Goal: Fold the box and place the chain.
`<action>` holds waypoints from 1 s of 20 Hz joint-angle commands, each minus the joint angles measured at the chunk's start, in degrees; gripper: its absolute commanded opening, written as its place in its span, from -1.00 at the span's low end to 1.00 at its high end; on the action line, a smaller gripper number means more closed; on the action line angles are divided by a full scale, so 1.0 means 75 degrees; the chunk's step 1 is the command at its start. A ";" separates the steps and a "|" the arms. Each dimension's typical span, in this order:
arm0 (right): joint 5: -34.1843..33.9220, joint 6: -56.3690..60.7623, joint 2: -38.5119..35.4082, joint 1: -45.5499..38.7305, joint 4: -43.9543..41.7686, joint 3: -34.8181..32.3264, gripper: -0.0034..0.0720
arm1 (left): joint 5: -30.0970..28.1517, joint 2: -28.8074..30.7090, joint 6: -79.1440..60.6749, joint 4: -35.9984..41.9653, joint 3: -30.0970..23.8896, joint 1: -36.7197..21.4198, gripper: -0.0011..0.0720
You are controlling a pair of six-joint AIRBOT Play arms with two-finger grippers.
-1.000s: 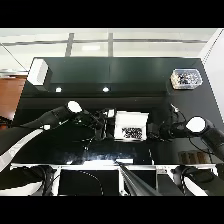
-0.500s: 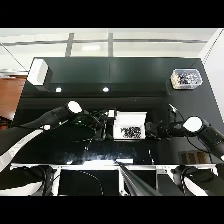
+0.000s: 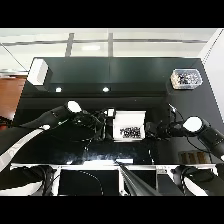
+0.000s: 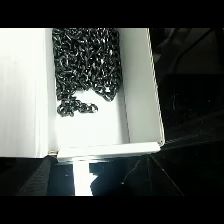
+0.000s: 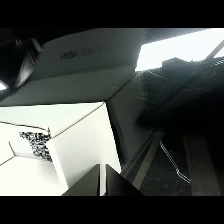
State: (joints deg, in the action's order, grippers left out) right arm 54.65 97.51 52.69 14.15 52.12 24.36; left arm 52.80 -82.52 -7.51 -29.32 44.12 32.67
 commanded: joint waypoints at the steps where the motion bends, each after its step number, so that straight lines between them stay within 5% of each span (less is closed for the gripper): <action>1: -0.0076 0.0003 0.0000 0.0003 -0.0006 -0.0003 -0.79 | -0.0160 0.0006 0.0131 0.0122 -0.0003 0.0023 0.95; 20: -0.0122 0.0000 0.0000 0.0000 -0.0003 -0.0003 -0.79 | -0.0181 0.0108 0.0259 -0.0280 -0.0003 -0.0079 0.95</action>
State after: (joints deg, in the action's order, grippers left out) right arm 53.87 97.51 52.69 14.15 51.88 24.36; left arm 51.86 -81.87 -5.56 -31.24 44.10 32.29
